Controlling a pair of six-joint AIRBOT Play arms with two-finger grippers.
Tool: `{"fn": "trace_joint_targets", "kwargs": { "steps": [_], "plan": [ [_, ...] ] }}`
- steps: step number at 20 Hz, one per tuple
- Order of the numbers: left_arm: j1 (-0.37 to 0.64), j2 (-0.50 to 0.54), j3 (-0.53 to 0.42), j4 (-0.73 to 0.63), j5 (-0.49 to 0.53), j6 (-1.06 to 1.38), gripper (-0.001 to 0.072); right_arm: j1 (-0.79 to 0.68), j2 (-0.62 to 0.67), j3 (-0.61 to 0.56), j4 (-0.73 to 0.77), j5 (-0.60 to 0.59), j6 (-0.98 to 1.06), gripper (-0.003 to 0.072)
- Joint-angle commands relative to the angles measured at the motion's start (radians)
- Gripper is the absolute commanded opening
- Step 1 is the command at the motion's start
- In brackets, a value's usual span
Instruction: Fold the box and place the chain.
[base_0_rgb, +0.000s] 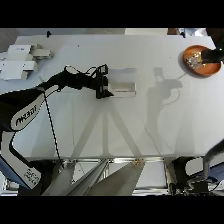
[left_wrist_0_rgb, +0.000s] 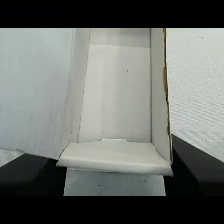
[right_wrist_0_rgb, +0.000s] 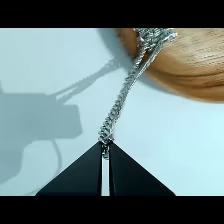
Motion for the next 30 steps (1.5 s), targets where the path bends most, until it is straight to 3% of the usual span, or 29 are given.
{"fn": "trace_joint_targets", "kwargs": {
  "steps": [1,8,15,22,27,30],
  "plan": [
    [0.0,-0.001,0.001,0.0,0.0,0.0,0.0395,0.01,0.071,0.0,0.103,0.097,-0.033,0.0012],
    [0.0,-0.001,0.001,0.0,0.0,0.0,0.0395,0.079,0.145,-0.006,0.168,0.23,-0.032,0.0012],
    [0.0,-0.001,0.001,0.0,0.0,0.0,0.0395,0.272,0.193,-0.076,0.184,0.267,-0.021,0.0012],
    [0.0,-0.001,0.001,0.0,0.001,0.0,0.0395,0.447,0.244,-0.258,0.245,0.23,-0.022,0.0012],
    [0.0,-0.001,0.001,0.0,0.0,0.0,0.0395,0.547,0.244,-0.282,0.294,0.146,-0.027,0.0012],
    [0.0,-0.001,0.001,0.0,0.0,0.0,0.0395,0.594,0.235,-0.282,0.32,0.032,-0.029,0.0013]
  ]
}}
